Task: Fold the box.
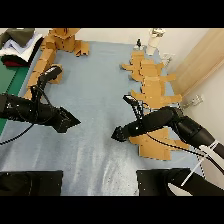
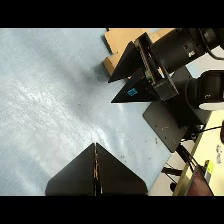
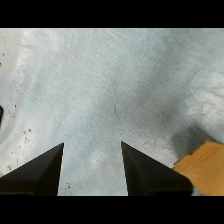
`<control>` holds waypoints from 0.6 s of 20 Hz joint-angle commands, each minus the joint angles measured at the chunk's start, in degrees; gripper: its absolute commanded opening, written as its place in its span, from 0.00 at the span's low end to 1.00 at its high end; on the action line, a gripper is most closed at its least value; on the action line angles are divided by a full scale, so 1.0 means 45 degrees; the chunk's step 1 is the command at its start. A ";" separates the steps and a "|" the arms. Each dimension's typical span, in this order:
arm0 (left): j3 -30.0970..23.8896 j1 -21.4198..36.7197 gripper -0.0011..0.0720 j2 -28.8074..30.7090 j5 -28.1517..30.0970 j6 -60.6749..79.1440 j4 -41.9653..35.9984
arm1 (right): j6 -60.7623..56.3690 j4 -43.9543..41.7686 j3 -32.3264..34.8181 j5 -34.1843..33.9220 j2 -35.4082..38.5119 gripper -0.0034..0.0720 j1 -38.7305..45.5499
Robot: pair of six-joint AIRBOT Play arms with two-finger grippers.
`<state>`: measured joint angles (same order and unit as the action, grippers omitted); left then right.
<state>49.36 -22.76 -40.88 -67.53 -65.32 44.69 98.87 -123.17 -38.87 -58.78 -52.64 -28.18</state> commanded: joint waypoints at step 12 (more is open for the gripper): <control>-0.0005 -0.0005 0.03 -0.0010 0.0476 0.0000 0.0005 | -0.1506 -0.0879 -0.0141 -0.0024 0.0024 0.77 -0.0005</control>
<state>49.36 -22.76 -40.88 -67.20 -65.34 44.69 95.77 -126.06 -39.40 -58.52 -52.60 -28.18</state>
